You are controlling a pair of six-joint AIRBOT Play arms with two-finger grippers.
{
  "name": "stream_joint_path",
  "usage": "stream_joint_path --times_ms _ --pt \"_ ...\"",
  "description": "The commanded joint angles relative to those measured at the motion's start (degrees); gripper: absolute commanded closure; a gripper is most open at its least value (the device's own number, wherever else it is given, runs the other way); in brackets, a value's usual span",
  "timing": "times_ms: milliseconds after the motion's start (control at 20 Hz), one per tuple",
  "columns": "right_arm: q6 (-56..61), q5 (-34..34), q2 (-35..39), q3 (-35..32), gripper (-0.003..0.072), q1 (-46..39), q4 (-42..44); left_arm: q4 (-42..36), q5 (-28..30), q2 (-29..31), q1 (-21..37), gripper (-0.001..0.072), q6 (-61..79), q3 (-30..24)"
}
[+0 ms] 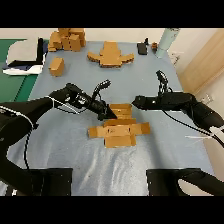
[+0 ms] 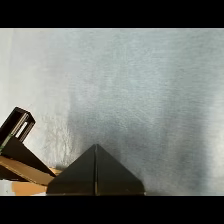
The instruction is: Fold the box.
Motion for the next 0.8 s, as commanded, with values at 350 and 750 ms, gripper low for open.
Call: stream_joint_path --times_ms 350,750 --pt "0.22 0.37 -1.77 -0.04 0.0674 0.31 -0.46 3.41 2.05 -0.44 -0.24 0.0697 1.29 -1.31" --pt "0.61 -7.65 -2.27 0.02 0.068 0.37 0.35 3.5 2.58 -0.44 -0.15 0.0694 1.36 -1.38"
